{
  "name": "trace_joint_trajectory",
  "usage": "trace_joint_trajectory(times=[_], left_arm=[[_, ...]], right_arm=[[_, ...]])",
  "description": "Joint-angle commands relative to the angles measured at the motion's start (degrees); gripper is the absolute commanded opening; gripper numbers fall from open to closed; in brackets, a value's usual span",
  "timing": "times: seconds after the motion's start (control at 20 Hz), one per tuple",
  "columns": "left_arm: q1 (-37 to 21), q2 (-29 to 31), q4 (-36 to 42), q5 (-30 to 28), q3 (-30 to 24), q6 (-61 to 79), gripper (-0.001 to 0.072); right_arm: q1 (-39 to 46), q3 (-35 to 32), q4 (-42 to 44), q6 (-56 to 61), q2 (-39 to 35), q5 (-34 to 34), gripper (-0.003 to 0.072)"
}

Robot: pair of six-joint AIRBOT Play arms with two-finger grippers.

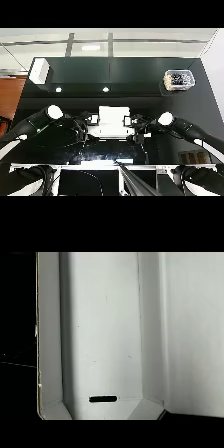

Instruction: Fold the box and place the chain.

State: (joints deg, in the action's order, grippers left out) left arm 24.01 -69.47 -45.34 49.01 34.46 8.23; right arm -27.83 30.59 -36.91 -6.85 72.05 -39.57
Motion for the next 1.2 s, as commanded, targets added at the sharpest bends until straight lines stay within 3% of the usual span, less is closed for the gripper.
trace_joint_trajectory(times=[0.0, 0.05, 0.15, 0.2, 0.5, 0.85, 1.15], left_arm=[[0.66, -0.33, 2.82, -1.27, 0.0, 0.35, 0.0672], [0.66, -0.33, 2.93, -0.92, 0.0, 0.35, 0.063], [0.66, -0.33, 2.82, 0.02, 0.0, 0.35, 0.0321], [0.66, -0.33, 2.84, 0.7, 0.0, 0.39, 0.0233], [0.76, -0.81, 9.27, 2.43, 0.0, 0.37, 0.0217], [-1.99, -0.79, 7.58, 1.75, 0.0, 0.24, 0.0217], [-7.89, -0.59, 6.58, 2.03, 0.0, 0.11, 0.022]], right_arm=[[-0.04, -0.02, 0.0, 0.0, 0.02, 0.0, 0.0245], [-0.04, -0.02, 0.0, 0.0, 0.02, 0.0, 0.0245], [-0.04, -0.02, 0.0, 0.0, 0.02, 0.0, 0.0245], [-0.04, -0.02, 0.0, 0.0, 0.02, 0.0, 0.0245], [-0.04, -0.02, 0.0, 0.0, 0.02, 0.0, 0.0245], [-0.04, -0.02, 0.0, 0.0, 0.02, 0.0, 0.0245], [-0.04, -0.02, 0.0, 0.0, 0.02, 0.0, 0.0245]])
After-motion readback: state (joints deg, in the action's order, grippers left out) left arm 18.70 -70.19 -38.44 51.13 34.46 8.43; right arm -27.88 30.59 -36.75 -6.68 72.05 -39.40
